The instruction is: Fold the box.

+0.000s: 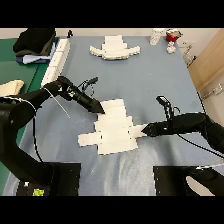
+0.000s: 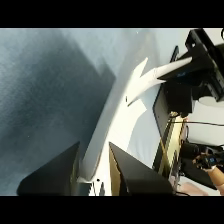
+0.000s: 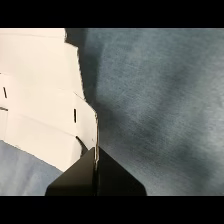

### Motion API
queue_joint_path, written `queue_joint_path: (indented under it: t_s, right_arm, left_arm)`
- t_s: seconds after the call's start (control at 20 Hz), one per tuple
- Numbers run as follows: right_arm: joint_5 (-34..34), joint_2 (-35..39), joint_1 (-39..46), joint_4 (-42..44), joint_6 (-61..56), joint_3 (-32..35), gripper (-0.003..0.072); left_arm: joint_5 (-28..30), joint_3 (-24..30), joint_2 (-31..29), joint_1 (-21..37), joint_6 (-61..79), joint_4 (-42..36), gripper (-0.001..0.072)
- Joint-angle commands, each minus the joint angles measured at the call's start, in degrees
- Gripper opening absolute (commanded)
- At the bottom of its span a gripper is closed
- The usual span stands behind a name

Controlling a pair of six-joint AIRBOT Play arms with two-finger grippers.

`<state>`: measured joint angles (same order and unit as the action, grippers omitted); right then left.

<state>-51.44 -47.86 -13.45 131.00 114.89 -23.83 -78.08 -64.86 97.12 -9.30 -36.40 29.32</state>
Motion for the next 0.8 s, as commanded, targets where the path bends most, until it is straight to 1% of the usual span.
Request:
queue_joint_path:
  t_s: [0.0,0.25,0.3,0.35,0.4,0.55,0.6,0.65,0.7,0.75]
  right_arm:
    - [0.07,0.0,-0.07,-0.2,-0.02,0.0,0.0003]
    - [0.46,-0.04,-0.07,-0.22,-0.02,0.0,0.0003]
    - [0.46,-0.04,-0.07,-0.22,-0.02,0.0,0.0003]
    - [0.44,-0.04,-0.07,-0.22,-0.02,0.0,0.0003]
    - [0.46,-0.04,-0.07,-0.24,-0.02,0.0,0.0004]
    - [0.79,-0.04,-0.07,-0.24,-0.02,0.0,0.0004]
    - [1.14,-0.04,-0.07,-0.24,0.0,0.0,0.0017]
    - [1.73,-0.04,-0.07,-0.39,0.0,-0.02,0.0065]
    - [2.75,-0.04,-0.07,-1.33,0.0,-0.02,0.0176]
    - [3.96,-0.04,-0.02,-3.04,0.0,-0.04,0.0239]
  left_arm:
    - [-2.03,-0.39,0.17,-0.04,1.79,0.55,0.0276]
    - [-1.81,-0.44,0.2,-2.23,4.09,0.68,0.0274]
    - [-1.27,-0.5,0.17,-2.51,4.13,0.72,0.0221]
    - [-1.05,-0.66,0.17,-2.51,4.96,0.7,0.009]
    - [-0.96,-0.92,0.17,-2.49,5.62,0.68,0.0047]
    - [-1.22,-1.55,0.17,-2.54,6.93,0.52,0.0047]
    - [-1.31,-1.55,0.17,-2.54,6.86,0.37,0.0047]
    - [-1.66,-1.55,0.17,-2.51,6.99,0.44,0.0046]
    - [-1.62,-1.57,0.17,-2.51,7.48,0.42,0.0046]
    - [-1.7,-1.57,0.15,-2.51,9.86,0.28,0.0016]
